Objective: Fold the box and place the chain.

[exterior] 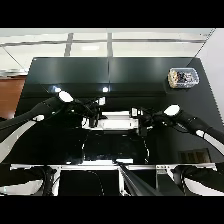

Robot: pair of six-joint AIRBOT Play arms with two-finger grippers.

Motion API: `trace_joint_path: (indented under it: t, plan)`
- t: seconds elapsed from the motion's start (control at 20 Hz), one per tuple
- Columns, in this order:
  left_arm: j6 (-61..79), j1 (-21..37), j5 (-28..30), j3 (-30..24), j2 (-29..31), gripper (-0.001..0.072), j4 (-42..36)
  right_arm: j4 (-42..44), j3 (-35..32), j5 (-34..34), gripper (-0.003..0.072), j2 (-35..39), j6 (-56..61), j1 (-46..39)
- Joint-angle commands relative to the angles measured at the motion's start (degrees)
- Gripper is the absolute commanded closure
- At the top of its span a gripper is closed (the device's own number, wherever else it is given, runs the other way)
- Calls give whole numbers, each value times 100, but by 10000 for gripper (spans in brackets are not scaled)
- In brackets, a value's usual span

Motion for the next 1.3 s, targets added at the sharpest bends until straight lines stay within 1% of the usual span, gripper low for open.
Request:
trace_joint_path:
  t: [0.0,0.35,1.1,1.15,1.2,1.25]
  plan:
    - [11,4,-4,-2,-2,685,-2,-72,42,-28,8,-37,142,4]
    - [11,4,-4,-2,-2,685,-2,-315,46,-81,8,-55,214,146]
    - [11,4,-2,-2,-2,685,-2,-481,98,-205,9,-109,466,240]
    - [11,4,-4,-2,-2,685,-2,-483,98,-203,92,-109,466,240]
    - [11,4,-2,-2,-2,685,-2,-492,98,-201,212,-109,463,240]
    - [11,4,-2,-2,-2,685,-2,-494,98,-199,208,-109,463,240]
